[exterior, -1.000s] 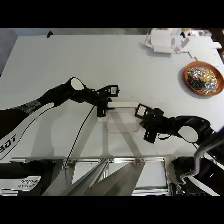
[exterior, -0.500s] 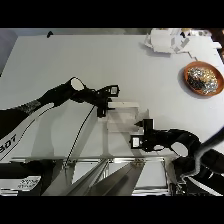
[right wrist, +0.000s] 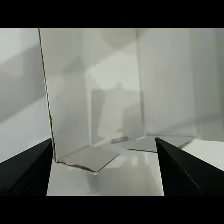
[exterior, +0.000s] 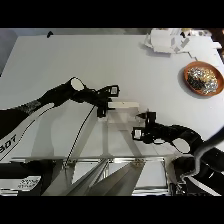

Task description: Fold the box and place the chain.

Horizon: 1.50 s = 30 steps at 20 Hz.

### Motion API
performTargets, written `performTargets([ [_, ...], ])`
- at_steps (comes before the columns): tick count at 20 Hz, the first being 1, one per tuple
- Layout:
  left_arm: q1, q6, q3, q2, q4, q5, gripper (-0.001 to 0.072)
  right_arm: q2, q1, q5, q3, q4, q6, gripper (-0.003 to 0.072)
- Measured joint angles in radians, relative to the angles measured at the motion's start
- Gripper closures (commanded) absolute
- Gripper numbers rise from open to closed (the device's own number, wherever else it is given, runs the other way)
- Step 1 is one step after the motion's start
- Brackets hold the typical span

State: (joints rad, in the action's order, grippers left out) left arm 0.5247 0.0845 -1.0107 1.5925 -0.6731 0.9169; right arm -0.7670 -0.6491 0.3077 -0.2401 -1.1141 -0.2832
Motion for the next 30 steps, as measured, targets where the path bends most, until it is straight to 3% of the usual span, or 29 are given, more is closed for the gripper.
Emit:
performTargets([
  [15,0.000,0.000,0.000,0.000,0.000,0.001,0.0701,-0.191,0.266,0.233,-0.179,0.320,0.350,-0.0025],
  [30,0.000,0.001,0.000,0.000,0.000,0.001,0.0701,-0.399,0.426,0.430,-0.210,0.655,0.711,-0.0014],
])
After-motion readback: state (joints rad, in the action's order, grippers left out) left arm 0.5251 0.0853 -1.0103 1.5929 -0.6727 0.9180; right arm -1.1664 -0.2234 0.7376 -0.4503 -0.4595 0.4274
